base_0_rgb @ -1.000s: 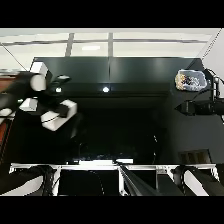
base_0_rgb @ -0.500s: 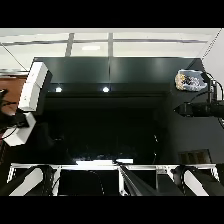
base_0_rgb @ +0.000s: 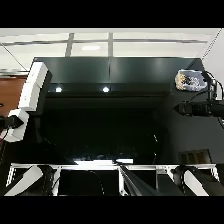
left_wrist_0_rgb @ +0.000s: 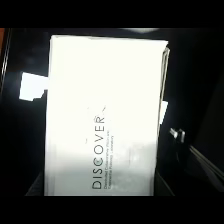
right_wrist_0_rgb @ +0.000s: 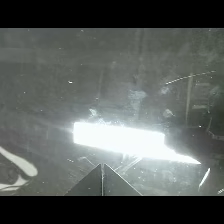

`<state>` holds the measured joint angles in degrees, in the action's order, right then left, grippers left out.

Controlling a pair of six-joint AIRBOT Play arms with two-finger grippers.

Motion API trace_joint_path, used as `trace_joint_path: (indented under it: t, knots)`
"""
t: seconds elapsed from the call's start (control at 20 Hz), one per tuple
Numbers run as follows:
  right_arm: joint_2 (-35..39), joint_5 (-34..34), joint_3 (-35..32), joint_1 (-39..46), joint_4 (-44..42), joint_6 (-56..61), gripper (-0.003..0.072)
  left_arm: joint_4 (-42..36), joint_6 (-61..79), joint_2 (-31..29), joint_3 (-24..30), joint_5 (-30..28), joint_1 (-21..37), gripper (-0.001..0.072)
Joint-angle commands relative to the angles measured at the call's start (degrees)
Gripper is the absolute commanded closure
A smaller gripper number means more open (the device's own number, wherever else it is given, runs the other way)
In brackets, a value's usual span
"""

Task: Fold the box and place the chain.

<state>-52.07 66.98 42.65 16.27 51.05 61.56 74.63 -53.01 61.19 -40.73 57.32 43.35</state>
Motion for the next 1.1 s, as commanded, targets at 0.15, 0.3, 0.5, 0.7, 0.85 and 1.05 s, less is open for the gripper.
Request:
trace_joint_path:
  t: [0.15, 0.3, 0.5, 0.7, 0.85, 1.05]
  knots:
    - [0.0, 4.2, -0.2, 0.0, -0.5, 2.0, 0.0675, -5.9, 8.7, 6.5, -0.1, -8.8, -5.3, 0.029]
    - [0.0, 5.5, -0.2, 0.0, -0.5, 2.1, 0.0676, -6.8, 8.0, 7.2, -1.2, -12.3, -5.8, 0.0279]
    - [0.0, 5.7, -0.2, -1.0, -0.5, 2.1, 0.0675, -7.2, 3.8, 6.4, -8.2, -8.4, -6.2, -0.0011]
    - [0.0, 5.4, 0.0, -2.9, -1.1, 2.0, 0.0676, -12.5, -1.3, 4.8, -20.2, -1.1, -10.7, -0.0009]
    - [0.0, 7.2, 3.1, -3.0, -3.1, 1.3, 0.0676, -17.1, -8.8, 3.1, -29.7, 0.9, -15.6, 0.0214]
    - [1.2, 8.9, 7.2, -3.0, -3.2, -7.7, 0.0677, -18.0, -21.1, -1.3, -32.9, 1.4, -23.4, 0.0685]
